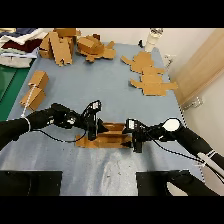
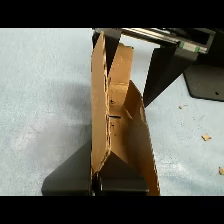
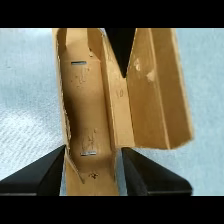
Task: Fold the box.
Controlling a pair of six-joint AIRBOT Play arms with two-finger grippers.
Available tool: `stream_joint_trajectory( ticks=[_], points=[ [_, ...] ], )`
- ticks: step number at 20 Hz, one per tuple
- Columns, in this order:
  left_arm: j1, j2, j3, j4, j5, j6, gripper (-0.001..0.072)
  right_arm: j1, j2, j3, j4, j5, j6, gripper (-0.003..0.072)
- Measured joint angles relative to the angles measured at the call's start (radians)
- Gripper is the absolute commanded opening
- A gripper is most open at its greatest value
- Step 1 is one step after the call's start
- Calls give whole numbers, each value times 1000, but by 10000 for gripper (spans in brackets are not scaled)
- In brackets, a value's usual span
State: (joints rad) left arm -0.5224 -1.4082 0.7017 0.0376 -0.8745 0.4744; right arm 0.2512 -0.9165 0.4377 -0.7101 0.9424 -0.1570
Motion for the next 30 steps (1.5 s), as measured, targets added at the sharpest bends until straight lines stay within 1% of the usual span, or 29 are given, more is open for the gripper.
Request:
stream_joint_trajectory(
  ticks=[6, 16, 20, 22, 24, 27, 29, 30],
  points=[
    [1, 0, 0, -1, 1, 0, 15, 1, 66, 2, 11, 72, 0, 562],
    [0, 0, 0, -1, 2, 0, 15, 0, 87, 1, 15, 96, 4, 562],
    [0, 0, 0, -1, 2, 0, 15, 5, 90, 6, 79, 109, 76, 562],
    [0, 0, 0, 0, 2, 0, 15, 15, 111, 25, 72, 124, 124, 562],
    [0, 0, 0, 0, 2, 0, 15, 37, 161, 42, 26, 155, 213, 562],
    [0, 0, 0, 0, 2, 0, 15, 101, 287, 48, -61, 203, 316, 562],
    [0, 0, 0, 0, 2, 0, 15, 158, 385, 22, -124, 201, 352, 562],
    [0, 0, 0, 0, 2, 0, 15, 180, 431, -7, -165, 176, 364, 562]
  ],
)
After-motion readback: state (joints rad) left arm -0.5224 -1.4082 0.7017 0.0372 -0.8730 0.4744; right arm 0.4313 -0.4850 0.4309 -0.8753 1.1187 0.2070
